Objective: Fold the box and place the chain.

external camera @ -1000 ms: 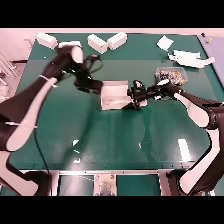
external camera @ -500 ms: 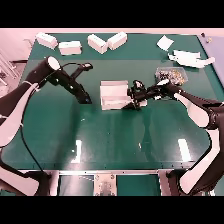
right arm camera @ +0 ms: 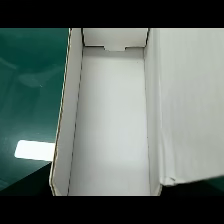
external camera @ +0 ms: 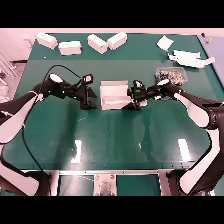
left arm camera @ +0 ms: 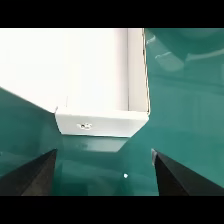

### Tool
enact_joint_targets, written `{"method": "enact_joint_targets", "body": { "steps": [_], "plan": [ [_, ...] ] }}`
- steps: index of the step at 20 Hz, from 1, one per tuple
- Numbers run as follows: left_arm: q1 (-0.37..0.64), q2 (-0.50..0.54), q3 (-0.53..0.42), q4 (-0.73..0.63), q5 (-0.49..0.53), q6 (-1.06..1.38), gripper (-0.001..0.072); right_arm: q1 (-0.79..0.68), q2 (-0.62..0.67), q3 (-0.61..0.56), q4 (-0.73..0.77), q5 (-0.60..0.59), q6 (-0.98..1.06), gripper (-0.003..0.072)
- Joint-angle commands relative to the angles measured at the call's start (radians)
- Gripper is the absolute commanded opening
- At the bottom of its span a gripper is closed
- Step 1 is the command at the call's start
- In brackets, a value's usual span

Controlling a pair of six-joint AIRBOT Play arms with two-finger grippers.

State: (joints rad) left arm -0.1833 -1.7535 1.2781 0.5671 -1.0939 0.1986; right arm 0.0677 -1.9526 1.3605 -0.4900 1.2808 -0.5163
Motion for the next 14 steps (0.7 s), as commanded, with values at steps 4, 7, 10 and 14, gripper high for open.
{"method": "enact_joint_targets", "body": {
  "steps": [4, 7, 10, 14],
  "plan": [
    [0.006, -0.025, -0.004, -0.094, 0.006, 0.155, 0.0718, 0.0, 0.0, 0.0, 0.0, 0.0, 0.0, 0.0547],
    [0.005, -0.025, -0.004, -0.101, -0.018, 0.177, 0.0717, 0.0, 0.0, 0.0, 0.0, 0.0, 0.0, 0.0547],
    [0.005, -0.025, -0.004, -0.105, -0.026, 0.179, 0.0717, 0.0, 0.0, 0.0, 0.0, 0.0, 0.0, 0.0548],
    [0.005, -0.027, -0.004, -0.139, -0.035, 0.196, 0.0717, 0.0, 0.0, 0.0, 0.0, 0.0, 0.0, 0.0547]
  ]
}}
